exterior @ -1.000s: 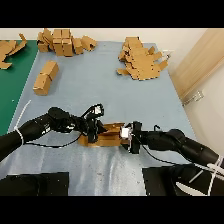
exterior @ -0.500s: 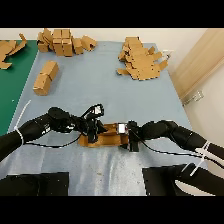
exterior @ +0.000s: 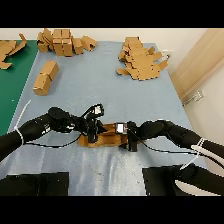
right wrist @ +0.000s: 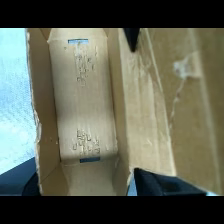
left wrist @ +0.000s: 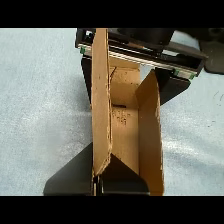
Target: Fold the box.
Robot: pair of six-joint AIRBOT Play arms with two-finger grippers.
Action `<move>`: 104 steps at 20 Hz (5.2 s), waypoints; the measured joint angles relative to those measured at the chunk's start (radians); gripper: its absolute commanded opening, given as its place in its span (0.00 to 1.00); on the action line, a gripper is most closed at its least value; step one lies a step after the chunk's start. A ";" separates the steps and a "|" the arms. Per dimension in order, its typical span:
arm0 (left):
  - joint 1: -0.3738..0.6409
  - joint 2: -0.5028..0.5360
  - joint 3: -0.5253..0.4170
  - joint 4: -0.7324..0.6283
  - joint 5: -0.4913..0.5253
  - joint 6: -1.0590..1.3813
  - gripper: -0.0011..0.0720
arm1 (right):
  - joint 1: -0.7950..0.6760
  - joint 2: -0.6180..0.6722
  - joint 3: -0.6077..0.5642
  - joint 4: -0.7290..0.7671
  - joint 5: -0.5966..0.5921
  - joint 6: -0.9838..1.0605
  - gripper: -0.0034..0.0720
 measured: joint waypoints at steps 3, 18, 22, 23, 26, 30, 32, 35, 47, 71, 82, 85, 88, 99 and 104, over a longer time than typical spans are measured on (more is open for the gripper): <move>0.000 0.000 0.000 0.000 0.000 0.000 0.03 | 0.000 -0.002 0.000 0.001 0.002 0.000 0.97; 0.000 0.000 0.000 0.000 0.000 0.000 0.03 | 0.000 0.004 0.000 0.005 0.003 0.002 0.97; 0.000 0.000 0.000 0.000 0.000 0.000 0.03 | 0.000 0.005 0.000 0.007 0.000 0.008 0.78; 0.000 0.000 0.000 0.000 0.000 0.000 0.03 | 0.000 0.005 0.000 0.007 -0.008 0.010 0.65; 0.000 0.000 0.000 0.002 -0.002 0.000 0.03 | 0.000 0.005 0.000 0.007 -0.015 0.014 0.65; 0.000 0.000 0.000 0.002 -0.001 0.000 0.03 | 0.000 0.005 0.000 0.007 -0.019 0.018 0.69; 0.000 0.000 0.000 0.001 -0.001 0.000 0.03 | 0.000 0.005 0.000 0.006 -0.020 0.018 0.69; 0.000 0.000 0.000 0.000 0.001 0.000 0.03 | 0.000 0.005 0.000 0.002 -0.023 0.018 0.75; 0.000 0.000 0.000 0.000 0.002 0.000 0.03 | -0.008 0.005 0.031 -0.004 -0.060 0.012 0.79; 0.000 0.000 0.000 0.000 0.000 0.000 0.03 | -0.022 -0.030 0.037 0.001 -0.093 0.010 0.79; 0.000 0.000 0.000 0.000 0.000 0.000 0.03 | -0.022 -0.044 0.037 0.001 -0.090 0.010 0.78; 0.000 0.000 0.000 0.000 0.000 0.000 0.03 | -0.022 -0.048 0.038 0.001 -0.090 0.009 0.72; 0.000 0.000 0.000 0.000 0.000 0.000 0.03 | -0.022 -0.050 0.038 0.001 -0.091 0.010 0.72; 0.000 0.000 0.000 0.000 0.000 0.000 0.03 | -0.022 -0.050 0.038 -0.005 -0.092 0.010 0.72; 0.000 0.000 0.000 0.000 0.000 0.000 0.03 | -0.022 -0.050 0.038 -0.012 -0.092 0.010 0.72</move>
